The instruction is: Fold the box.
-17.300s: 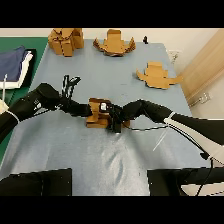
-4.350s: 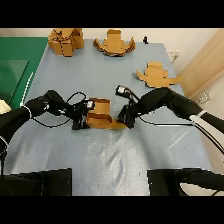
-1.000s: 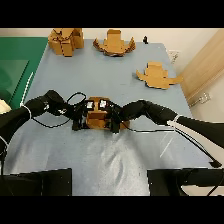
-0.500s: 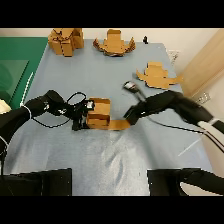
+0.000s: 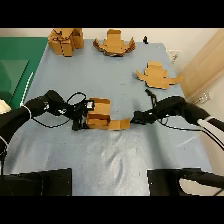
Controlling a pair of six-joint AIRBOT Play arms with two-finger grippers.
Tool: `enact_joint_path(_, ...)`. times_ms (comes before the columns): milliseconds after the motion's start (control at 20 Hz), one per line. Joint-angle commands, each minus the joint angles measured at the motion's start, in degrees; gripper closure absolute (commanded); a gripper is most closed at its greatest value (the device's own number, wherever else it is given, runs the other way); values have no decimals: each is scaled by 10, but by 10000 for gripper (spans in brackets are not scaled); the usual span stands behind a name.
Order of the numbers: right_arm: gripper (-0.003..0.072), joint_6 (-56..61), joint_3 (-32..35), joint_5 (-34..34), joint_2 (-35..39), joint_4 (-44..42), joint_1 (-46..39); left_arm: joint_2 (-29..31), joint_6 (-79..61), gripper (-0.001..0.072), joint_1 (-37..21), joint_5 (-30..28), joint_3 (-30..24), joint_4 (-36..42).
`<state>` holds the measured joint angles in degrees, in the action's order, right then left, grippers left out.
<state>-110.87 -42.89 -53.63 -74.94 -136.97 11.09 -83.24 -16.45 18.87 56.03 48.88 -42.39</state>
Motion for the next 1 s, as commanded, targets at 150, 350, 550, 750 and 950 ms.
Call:
enact_joint_path(150, 680, -47, -56, 6, -75, -99, 94, 0, 0, 530, 0, 0, 0, 0)
enact_joint_path(350, 679, -47, -72, -32, -71, -132, 99, 0, 0, 530, 0, 1, 0, 0)
enact_joint_path(550, 678, -47, -73, -53, -48, -142, 100, 0, 0, 530, 1, 5, 0, 0)
enact_joint_path(750, 585, -40, -73, -53, -45, -143, 100, 0, 0, 531, 0, 6, 0, 0)
enact_joint_path(950, 440, -39, -73, -25, -46, -143, 111, 0, 0, 531, 0, 5, 0, 0)
